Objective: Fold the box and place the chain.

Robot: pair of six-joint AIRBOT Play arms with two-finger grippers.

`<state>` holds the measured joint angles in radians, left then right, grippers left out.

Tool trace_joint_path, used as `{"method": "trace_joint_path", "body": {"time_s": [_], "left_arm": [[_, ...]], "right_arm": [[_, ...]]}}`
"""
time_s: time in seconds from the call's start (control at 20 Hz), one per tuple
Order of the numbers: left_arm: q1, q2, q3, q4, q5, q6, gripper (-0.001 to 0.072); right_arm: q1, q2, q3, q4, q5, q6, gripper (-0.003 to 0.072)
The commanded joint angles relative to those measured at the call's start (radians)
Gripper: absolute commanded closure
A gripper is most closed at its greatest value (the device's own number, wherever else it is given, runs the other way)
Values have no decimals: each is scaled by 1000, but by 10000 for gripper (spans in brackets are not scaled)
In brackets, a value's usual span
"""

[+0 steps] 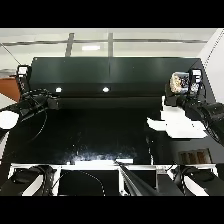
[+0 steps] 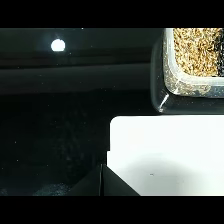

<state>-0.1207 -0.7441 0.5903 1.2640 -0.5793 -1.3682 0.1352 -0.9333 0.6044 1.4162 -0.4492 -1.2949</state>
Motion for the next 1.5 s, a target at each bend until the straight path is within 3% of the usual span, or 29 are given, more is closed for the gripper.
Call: {"method": "trace_joint_path", "body": {"time_s": [0.0,0.8,1.05,1.25,1.35,1.4,1.45], "left_arm": [[1,1,0,0,0,0,679],[1,1,0,-4,2,-2,679],[1,1,0,-126,6,-2,679],[1,1,0,-267,-47,-8,679],[1,1,0,-276,-47,-8,678],[1,1,0,-276,-47,-8,636],[1,0,0,-276,-47,-8,332]], "right_arm": [[0,0,0,0,0,0,660],[0,0,0,0,0,0,660],[0,0,0,4,1,2,661],[0,0,0,5,1,2,661],[0,0,0,9,1,5,660],[0,0,0,24,3,4,660],[0,0,0,33,9,5,660]]}}
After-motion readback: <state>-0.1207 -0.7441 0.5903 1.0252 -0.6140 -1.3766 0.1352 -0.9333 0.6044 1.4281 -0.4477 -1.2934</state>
